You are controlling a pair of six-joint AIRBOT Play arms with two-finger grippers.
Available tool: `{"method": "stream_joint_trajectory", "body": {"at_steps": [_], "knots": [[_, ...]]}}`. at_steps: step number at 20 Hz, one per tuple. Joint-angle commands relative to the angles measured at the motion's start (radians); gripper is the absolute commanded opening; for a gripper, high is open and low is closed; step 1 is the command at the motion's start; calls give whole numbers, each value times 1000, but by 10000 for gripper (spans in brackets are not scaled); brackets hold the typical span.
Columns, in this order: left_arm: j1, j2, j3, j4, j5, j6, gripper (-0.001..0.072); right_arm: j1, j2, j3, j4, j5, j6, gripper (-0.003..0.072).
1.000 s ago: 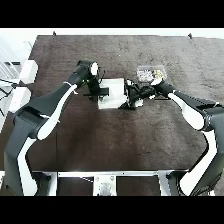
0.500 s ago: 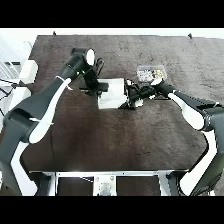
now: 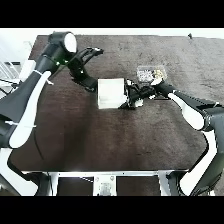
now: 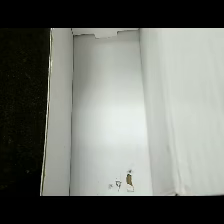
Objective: Fold the box and place the chain.
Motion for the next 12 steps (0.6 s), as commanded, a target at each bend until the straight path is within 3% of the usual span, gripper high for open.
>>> {"method": "stream_joint_trajectory", "body": {"at_steps": [1, 5, 6, 7, 8, 10, 12], "knots": [[145, 8, -122, -363, 19, 497, 663, 0, 0, 0, 0, 0, 0, 562], [201, 5, -229, -357, 60, 656, 643, 0, 0, 0, 0, 0, 0, 563], [199, 2, -245, -360, 86, 667, 525, 0, 0, 0, 0, 0, 0, 563], [198, 1, -269, -362, 154, 734, 481, 0, 0, 0, 0, 0, 0, 562], [198, 0, -313, -369, 251, 825, 514, 0, 0, 0, 0, 0, 0, 562], [198, 0, -396, -390, 366, 1027, 667, 0, 0, 0, 0, 0, 0, 562], [195, 0, -458, -403, 459, 1089, 665, 0, 0, 0, 0, 0, 0, 563]]}}
